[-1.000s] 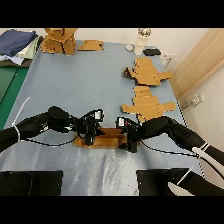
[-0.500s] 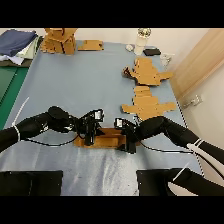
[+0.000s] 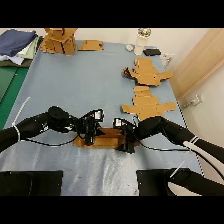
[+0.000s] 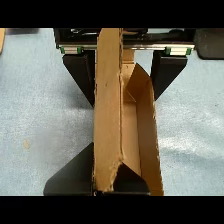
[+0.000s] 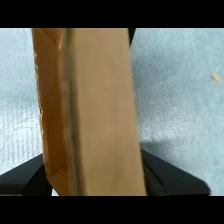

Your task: Fold the box.

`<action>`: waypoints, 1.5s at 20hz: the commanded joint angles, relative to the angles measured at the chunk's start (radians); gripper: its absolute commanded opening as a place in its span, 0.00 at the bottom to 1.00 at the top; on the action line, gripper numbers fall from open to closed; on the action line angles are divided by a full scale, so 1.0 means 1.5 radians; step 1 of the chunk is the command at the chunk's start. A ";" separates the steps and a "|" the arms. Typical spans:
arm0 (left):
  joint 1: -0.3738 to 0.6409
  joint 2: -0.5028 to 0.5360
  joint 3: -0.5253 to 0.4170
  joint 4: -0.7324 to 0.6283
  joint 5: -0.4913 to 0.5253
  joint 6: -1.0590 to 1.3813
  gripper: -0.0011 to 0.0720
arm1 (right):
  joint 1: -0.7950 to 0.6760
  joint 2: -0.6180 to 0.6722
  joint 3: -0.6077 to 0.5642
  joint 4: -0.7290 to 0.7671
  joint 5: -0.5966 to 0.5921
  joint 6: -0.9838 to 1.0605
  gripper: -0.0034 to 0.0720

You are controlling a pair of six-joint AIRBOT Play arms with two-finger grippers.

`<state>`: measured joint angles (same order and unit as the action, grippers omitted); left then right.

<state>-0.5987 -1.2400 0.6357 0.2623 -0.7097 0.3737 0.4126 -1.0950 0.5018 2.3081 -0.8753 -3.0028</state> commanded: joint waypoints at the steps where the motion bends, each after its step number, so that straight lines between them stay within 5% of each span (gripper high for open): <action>1: 0.000 0.000 0.000 0.000 0.000 0.000 0.03 | 0.001 -0.002 0.001 0.001 0.002 0.000 0.98; 10: 0.000 0.000 0.000 0.000 0.000 0.000 0.04 | 0.021 -0.019 0.001 -0.003 0.015 0.000 0.96; 18: 0.000 0.000 0.000 0.000 0.000 0.000 0.03 | 0.021 -0.022 0.001 -0.010 0.019 0.000 0.73; 30: 0.000 0.000 0.000 0.000 0.000 0.000 0.04 | 0.021 -0.022 0.001 -0.010 0.019 0.000 0.73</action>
<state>-0.5987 -1.2400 0.6357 0.2623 -0.7097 0.3733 0.4435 -1.1271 0.5026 2.2925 -0.8455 -3.0035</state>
